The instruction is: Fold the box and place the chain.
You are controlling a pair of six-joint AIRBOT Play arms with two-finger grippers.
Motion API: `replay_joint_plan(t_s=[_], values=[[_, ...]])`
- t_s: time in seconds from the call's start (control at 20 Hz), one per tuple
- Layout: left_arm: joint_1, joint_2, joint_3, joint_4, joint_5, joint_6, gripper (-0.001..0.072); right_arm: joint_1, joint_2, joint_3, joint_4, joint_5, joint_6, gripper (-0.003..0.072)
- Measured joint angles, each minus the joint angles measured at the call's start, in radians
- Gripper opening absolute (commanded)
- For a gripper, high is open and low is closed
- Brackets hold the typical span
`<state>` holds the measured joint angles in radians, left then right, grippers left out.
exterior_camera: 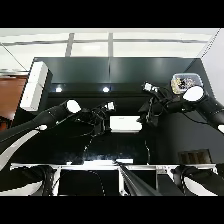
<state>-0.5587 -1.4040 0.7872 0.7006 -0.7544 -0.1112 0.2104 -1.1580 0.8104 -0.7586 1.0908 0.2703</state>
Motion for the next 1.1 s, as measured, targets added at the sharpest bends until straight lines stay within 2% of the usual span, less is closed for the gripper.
replay_joint_plan(t_s=[0.45, 0.5, 0.7, 0.75, 0.8, 1.1], values=[[0.0, 0.0, 0.0, 0.0, 0.0, 0.0, 0.0329, 0.028, 0.0, -0.008, -0.004, 0.045, -0.016, 0.0583], [0.0, 0.0, 0.0, 0.0, -0.001, 0.0, 0.0329, 0.031, 0.0, -0.013, -0.005, 0.044, -0.018, 0.0499], [0.0, 0.0, 0.0, 0.0, -0.001, 0.001, 0.0329, 0.055, 0.0, -0.027, -0.006, 0.021, -0.031, 0.0482], [0.0, 0.0, 0.0, 0.0, -0.001, 0.001, 0.0329, 0.063, 0.0, -0.029, -0.008, 0.011, -0.035, 0.0355], [0.0, 0.0, 0.0, 0.0, -0.002, 0.002, 0.0329, 0.071, 0.0, -0.03, -0.009, 0.002, -0.036, 0.0259], [0.0, 0.0, 0.0, 0.0, -0.004, 0.002, 0.033, 0.098, 0.0, -0.04, -0.035, -0.02, -0.043, 0.0253]])
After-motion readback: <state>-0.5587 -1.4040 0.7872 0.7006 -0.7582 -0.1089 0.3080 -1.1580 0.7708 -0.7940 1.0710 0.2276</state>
